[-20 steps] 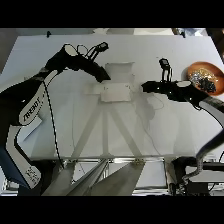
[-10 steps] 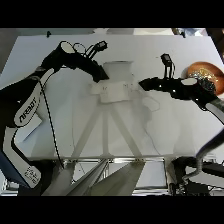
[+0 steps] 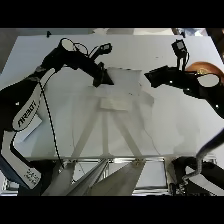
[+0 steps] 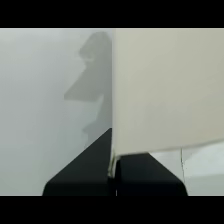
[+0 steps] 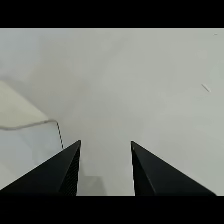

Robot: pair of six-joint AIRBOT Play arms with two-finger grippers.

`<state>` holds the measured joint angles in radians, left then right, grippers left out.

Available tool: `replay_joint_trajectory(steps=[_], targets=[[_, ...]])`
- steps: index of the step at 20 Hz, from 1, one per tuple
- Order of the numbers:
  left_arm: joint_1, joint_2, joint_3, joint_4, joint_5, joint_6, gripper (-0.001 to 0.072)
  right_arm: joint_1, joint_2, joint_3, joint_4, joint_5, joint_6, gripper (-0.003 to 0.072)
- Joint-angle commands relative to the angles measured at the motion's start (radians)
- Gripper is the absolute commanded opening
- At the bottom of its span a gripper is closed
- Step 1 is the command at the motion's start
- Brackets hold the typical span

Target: Fold the box and place the chain.

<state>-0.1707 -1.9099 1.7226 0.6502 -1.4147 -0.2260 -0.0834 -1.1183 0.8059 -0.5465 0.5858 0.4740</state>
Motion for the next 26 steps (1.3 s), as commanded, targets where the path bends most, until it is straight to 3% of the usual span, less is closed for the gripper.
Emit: replay_joint_trajectory(steps=[1, 5, 8, 13, 20, 26], targets=[[-0.048, 0.035, 0.000, 0.002, 0.012, -0.021, -0.0001, 0.000, 0.025, 0.000, -0.137, -0.005, 0.071, 0.0338], [-0.024, 0.105, -0.008, 0.096, -0.001, -0.099, -0.0001, 0.000, 0.027, 0.000, -0.246, -0.049, 0.175, 0.0338], [0.019, 0.150, -0.103, 0.090, 0.024, -0.087, -0.0001, 0.000, 0.035, 0.000, -0.247, -0.098, 0.179, 0.0338], [0.038, 0.156, -0.289, -0.060, 0.233, 0.129, 0.0001, 0.000, 0.038, 0.000, -0.243, -0.161, 0.185, 0.0338], [0.026, 0.027, -0.293, -0.090, 0.278, 0.182, 0.0002, 0.000, 0.038, 0.000, -0.243, -0.161, 0.185, 0.0338], [0.026, 0.005, -0.293, -0.089, 0.282, 0.318, 0.0002, 0.000, 0.038, 0.000, -0.243, -0.162, 0.185, 0.0337]])
